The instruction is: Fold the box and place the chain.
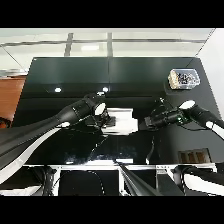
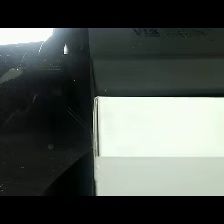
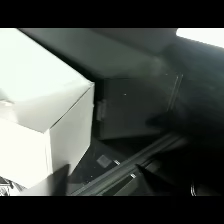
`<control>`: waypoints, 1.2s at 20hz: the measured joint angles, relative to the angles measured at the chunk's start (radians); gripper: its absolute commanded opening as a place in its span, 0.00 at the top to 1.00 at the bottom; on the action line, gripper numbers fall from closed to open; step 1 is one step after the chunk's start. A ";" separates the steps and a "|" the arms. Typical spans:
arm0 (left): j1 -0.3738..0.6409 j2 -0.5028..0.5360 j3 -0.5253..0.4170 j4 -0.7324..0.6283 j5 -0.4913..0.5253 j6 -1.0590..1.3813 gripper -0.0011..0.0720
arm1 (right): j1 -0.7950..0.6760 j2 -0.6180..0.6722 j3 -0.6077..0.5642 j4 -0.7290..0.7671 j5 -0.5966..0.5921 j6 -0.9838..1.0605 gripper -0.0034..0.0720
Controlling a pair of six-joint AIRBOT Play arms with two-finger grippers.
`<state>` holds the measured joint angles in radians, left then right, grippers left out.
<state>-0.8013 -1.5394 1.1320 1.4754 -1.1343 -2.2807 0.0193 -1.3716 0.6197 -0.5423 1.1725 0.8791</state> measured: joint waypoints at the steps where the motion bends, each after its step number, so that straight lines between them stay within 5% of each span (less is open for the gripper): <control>1: 0.000 0.000 0.000 0.000 0.000 0.000 0.95 | 0.000 0.008 0.007 0.000 0.012 0.000 0.20; 13: 0.000 0.000 0.000 0.000 0.004 0.000 0.95 | 0.023 0.026 0.025 0.057 0.078 -0.002 0.23; 15: 0.000 0.000 0.000 0.000 0.005 0.000 0.95 | 0.045 0.026 0.026 0.068 0.066 -0.001 0.39; 24: 0.000 0.000 0.000 0.000 0.008 0.000 0.95 | 0.129 0.026 0.095 0.049 -0.009 0.099 0.39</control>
<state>-0.8017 -1.5394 1.1320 1.4754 -1.1267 -2.2810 0.1482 -1.3453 0.7147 -0.4931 1.1637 0.9779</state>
